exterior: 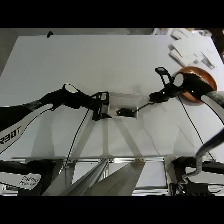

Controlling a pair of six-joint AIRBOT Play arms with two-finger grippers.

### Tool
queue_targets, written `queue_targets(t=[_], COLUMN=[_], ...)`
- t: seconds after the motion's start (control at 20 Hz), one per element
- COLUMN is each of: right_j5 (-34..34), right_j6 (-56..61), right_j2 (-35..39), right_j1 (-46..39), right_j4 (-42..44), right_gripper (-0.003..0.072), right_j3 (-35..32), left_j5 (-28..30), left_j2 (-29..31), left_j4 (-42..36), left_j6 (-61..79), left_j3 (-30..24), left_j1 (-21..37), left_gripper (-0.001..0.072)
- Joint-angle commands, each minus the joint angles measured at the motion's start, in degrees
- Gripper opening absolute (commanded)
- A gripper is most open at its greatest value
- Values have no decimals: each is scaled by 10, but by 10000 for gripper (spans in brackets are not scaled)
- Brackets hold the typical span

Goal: Fold the box and place the chain.

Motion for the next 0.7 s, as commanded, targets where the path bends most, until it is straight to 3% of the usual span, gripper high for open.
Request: queue_targets(t=[0.0,0.35,0.65], right_j5=[9,139,154], right_j6=[0,-2,-41], right_j2=[54,225,317], right_j1=[5,5,39], right_j4=[-5,64,185], right_gripper=[18,18,18], right_j3=[1,1,1], left_j5=[0,0,0], left_j2=[0,0,0], left_j4=[0,0,0], left_j6=[0,0,0], left_j3=[0,0,0], left_j1=[0,0,0], left_gripper=[88,88,88])
